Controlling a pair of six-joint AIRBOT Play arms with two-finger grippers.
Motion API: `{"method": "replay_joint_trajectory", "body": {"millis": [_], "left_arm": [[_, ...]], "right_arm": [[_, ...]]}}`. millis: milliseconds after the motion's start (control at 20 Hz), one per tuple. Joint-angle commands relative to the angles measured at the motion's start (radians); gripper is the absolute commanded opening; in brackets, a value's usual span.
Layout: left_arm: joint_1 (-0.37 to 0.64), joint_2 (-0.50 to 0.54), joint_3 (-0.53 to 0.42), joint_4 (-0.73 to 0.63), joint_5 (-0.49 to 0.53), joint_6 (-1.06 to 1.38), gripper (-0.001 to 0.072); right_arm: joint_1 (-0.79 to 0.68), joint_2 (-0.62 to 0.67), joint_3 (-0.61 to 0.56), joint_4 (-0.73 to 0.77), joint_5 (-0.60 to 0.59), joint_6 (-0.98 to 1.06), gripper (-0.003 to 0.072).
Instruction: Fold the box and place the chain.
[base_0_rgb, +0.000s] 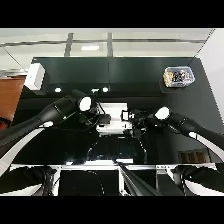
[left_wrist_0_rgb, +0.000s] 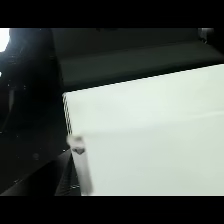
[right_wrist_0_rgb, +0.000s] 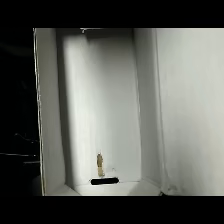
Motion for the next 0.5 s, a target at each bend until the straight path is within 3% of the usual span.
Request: {"method": "replay_joint_trajectory", "body": {"millis": [0,450], "left_arm": [[-0.026,-0.002,0.012,0.038,-0.018,-0.041,0.0348],[-0.04,-0.029,0.014,0.153,-0.033,-0.183,0.0348]], "right_arm": [[0.0,0.0,0.0,0.0,0.0,0.0,0.0129],[0.0,0.0,0.0,0.0,0.0,0.0,0.0129]]}}
